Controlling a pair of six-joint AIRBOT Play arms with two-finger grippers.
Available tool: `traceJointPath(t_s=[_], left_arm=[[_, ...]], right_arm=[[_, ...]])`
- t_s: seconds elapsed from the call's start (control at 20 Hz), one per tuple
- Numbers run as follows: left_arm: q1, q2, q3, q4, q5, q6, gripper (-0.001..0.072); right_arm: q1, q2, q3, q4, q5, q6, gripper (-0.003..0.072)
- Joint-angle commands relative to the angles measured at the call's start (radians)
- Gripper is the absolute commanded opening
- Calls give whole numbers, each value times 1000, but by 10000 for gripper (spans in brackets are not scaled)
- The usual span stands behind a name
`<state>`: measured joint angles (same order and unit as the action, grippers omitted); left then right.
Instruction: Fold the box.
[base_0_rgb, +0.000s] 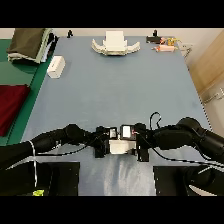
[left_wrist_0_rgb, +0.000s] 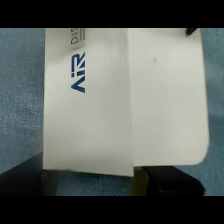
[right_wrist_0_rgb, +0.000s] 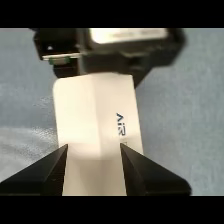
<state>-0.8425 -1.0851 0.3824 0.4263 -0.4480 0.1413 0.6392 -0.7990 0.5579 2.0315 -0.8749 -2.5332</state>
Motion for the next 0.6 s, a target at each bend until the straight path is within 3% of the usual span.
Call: traceJointPath(t_s=[0.0, 0.55], left_arm=[[0, 0, 1, 0, 0, 0, 466], [0, 0, 1, 0, 0, 0, 466]], right_arm=[[56, -45, 0, -110, 61, -12, 521], [65, -78, 14, -155, 109, -6, 521]])
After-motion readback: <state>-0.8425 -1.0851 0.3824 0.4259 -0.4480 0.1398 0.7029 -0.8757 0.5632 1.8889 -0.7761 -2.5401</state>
